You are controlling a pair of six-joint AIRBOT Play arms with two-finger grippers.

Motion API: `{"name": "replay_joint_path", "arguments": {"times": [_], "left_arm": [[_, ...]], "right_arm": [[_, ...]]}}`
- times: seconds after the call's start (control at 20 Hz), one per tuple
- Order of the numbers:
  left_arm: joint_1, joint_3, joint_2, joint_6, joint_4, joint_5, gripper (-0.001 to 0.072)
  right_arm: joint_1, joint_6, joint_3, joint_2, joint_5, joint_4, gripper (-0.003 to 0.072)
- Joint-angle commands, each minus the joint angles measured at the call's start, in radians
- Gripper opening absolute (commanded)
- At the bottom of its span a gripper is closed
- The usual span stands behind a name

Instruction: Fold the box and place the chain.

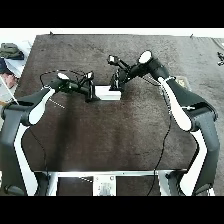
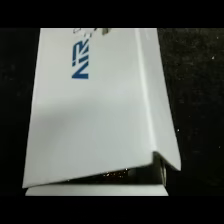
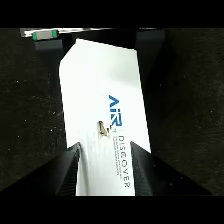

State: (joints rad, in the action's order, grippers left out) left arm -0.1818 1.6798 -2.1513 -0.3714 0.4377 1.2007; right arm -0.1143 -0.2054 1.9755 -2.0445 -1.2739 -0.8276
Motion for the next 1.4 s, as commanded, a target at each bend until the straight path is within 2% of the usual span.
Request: {"name": "replay_joint_path", "arguments": {"times": [0.0, 0.1, 0.5, 0.55, 0.6, 1.35], "left_arm": [[-0.001, 0.0, 0.0, -0.003, 0.002, 0.003, 0.0307], [-0.001, 0.0, 0.0, -0.003, 0.002, 0.003, 0.0307], [-0.001, 0.0, 0.0, -0.003, 0.002, 0.004, 0.0307], [-0.001, 0.0, 0.0, -0.003, 0.002, 0.004, 0.0307], [-0.001, 0.0, 0.0, -0.003, 0.002, 0.004, 0.0307], [-0.001, 0.0, 0.0, -0.003, 0.002, 0.004, 0.0307]], "right_arm": [[-0.001, 0.005, 0.001, 0.01, 0.016, 0.041, 0.0359], [-0.001, 0.012, 0.002, 0.014, 0.018, 0.053, 0.0266], [-0.021, 0.01, 0.002, 0.013, 0.014, -0.043, 0.0262], [-0.027, 0.01, 0.002, 0.013, 0.014, -0.054, 0.0233], [-0.032, 0.01, 0.002, 0.013, 0.014, -0.06, 0.0144], [-0.044, -0.027, -0.001, -0.016, -0.08, -0.067, 0.0141]]}}
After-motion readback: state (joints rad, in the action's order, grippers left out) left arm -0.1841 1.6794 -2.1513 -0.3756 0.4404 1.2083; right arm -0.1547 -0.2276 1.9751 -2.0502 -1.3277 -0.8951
